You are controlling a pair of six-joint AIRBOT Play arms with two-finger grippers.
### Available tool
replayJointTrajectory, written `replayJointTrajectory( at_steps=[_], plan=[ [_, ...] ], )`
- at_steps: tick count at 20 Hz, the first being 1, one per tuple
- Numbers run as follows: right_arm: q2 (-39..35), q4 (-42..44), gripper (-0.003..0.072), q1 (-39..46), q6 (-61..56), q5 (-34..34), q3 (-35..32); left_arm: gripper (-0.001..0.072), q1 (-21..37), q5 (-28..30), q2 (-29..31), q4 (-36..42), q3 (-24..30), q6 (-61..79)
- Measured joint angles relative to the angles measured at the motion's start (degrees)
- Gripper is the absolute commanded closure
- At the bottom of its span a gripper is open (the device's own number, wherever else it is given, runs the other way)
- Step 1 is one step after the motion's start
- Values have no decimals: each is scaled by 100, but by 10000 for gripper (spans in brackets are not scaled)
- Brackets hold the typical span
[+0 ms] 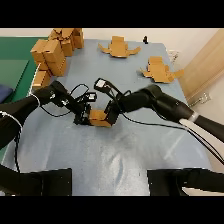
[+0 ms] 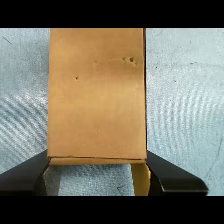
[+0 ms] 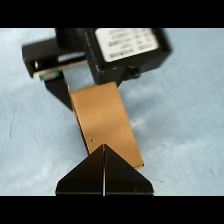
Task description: Fold the box.
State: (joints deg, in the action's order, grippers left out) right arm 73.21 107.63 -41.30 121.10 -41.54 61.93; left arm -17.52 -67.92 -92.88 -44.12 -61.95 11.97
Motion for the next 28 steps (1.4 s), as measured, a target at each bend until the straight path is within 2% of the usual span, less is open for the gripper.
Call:
replayJointTrajectory(
  at_steps=[2,5,10,14,28],
  plan=[
    [-350,59,681,-131,-411,994,-745,693,0,0,0,0,0,0],
    [-463,254,681,-330,-723,1965,-1429,693,0,4,0,-4,0,0],
    [-267,339,681,-566,-903,2802,-1596,693,0,20,0,-9,0,2],
    [-39,356,681,-640,-949,2931,-1602,693,0,28,0,-9,0,2],
    [-2,216,682,-656,-964,2496,-1587,694,0,39,2,-4,0,-4]
  ],
)
